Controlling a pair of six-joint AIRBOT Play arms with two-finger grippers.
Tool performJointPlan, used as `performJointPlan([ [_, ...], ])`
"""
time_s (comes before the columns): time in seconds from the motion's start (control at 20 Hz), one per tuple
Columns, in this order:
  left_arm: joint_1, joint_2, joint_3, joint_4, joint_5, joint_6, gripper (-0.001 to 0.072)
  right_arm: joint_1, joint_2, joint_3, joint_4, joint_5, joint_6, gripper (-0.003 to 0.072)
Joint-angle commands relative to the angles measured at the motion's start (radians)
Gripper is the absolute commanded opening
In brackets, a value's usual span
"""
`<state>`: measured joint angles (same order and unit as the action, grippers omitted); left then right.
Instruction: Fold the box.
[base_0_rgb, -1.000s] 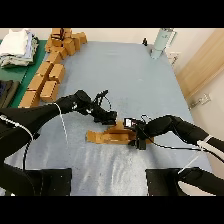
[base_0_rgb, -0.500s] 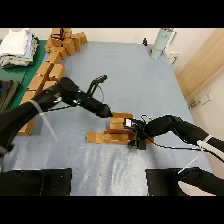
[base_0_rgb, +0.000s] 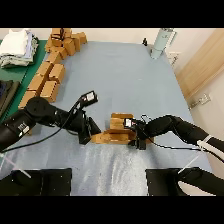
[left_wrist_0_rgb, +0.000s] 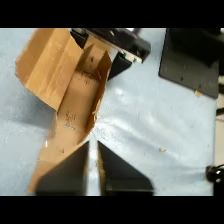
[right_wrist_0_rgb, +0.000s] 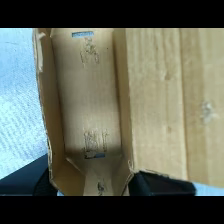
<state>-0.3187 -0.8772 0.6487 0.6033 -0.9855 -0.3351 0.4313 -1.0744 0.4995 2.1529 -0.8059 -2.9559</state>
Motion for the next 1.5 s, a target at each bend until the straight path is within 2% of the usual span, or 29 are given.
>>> performJointPlan([
  [0.0, 0.0, 0.013, -0.07, -0.023, 0.057, 0.239, 0.0653, 0.0, 0.0, 0.0, 0.0, 0.0, 0.0, 0.053],
  [0.15, -0.001, -0.099, -0.07, -0.052, 0.097, 0.375, 0.0651, 0.0, 0.0, 0.0, 0.0, 0.0, 0.0, 0.0531],
  [0.25, -0.023, -0.177, -0.07, -0.054, 0.163, 0.409, 0.0653, 0.0, 0.0, 0.0, 0.0, 0.0, 0.0, 0.0531],
  [0.4, -0.068, -0.259, -0.068, -0.066, 0.207, 0.486, 0.067, 0.0, 0.0, 0.0, 0.0, 0.0, 0.0, 0.0531],
  [0.55, -0.101, -0.31, -0.045, -0.08, 0.266, 0.499, 0.0669, 0.0, 0.0, 0.0, 0.0, 0.0, 0.0, 0.0531],
  [0.7, -0.102, -0.339, -0.031, -0.086, 0.26, 0.491, 0.0668, 0.0, 0.0, 0.0, 0.0, 0.0, 0.0, 0.0531],
  [0.85, -0.119, -0.346, -0.028, -0.1, 0.247, 0.492, 0.0638, 0.0, 0.0, 0.0, 0.0, 0.0, 0.0, 0.0531],
  [0.95, -0.131, -0.346, -0.021, -0.113, 0.253, 0.494, 0.0326, 0.0, 0.0, 0.0, 0.0, 0.0, 0.0, 0.0531],
  [1.1, -0.137, -0.346, -0.013, -0.13, 0.255, 0.496, 0.0283, 0.0, 0.0, 0.0, 0.0, 0.0, 0.0, 0.0531],
  [1.15, -0.137, -0.346, -0.012, -0.133, 0.254, 0.496, 0.0181, 0.0, 0.0, 0.0, 0.0, 0.0, 0.0, 0.0531],
  [1.2, -0.137, -0.346, -0.012, -0.135, 0.254, 0.496, 0.0165, 0.0, 0.0, 0.0, 0.0, 0.0, 0.0, 0.053],
  [1.45, -0.145, -0.346, -0.012, -0.173, 0.267, 0.504, 0.0164, 0.0, 0.0, 0.0, 0.0, 0.0, 0.0, 0.053],
])
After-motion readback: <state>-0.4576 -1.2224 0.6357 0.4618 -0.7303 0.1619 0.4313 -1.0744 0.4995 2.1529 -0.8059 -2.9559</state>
